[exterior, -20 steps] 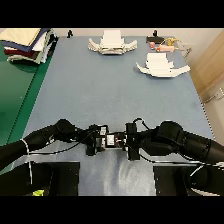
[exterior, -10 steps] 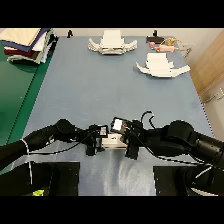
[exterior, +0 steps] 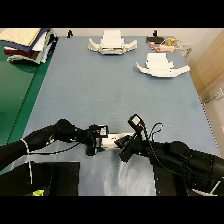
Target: Fold the box.
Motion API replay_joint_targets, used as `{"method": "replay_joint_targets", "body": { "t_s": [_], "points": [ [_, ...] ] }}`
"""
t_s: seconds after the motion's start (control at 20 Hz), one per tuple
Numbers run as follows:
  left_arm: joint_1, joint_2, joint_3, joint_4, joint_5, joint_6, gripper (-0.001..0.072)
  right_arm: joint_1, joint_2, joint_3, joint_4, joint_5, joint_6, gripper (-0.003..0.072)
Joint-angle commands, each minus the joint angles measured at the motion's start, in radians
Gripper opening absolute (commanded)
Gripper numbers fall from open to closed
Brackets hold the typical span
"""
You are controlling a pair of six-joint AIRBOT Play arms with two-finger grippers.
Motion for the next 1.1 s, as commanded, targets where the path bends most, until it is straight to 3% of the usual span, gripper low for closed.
{"method": "replay_joint_targets", "body": {
  "t_s": [0.0, 0.8, 1.05],
  "points": [
    [0.0, 0.0, 0.0, 0.0, 0.0, -0.001, 0.0195, 0.068, -0.008, -0.069, 0.026, 0.137, 0.059, 0.0003],
    [0.0, 0.0, 0.0, 0.0, 0.0, -0.001, 0.0195, 0.072, -0.055, -0.128, 0.025, 0.134, 0.06, 0.0004],
    [0.0, 0.0, 0.0, 0.0, 0.0, 0.0, 0.0195, 0.072, -0.019, -0.127, 0.025, 0.136, 0.06, 0.0004]
  ]
}}
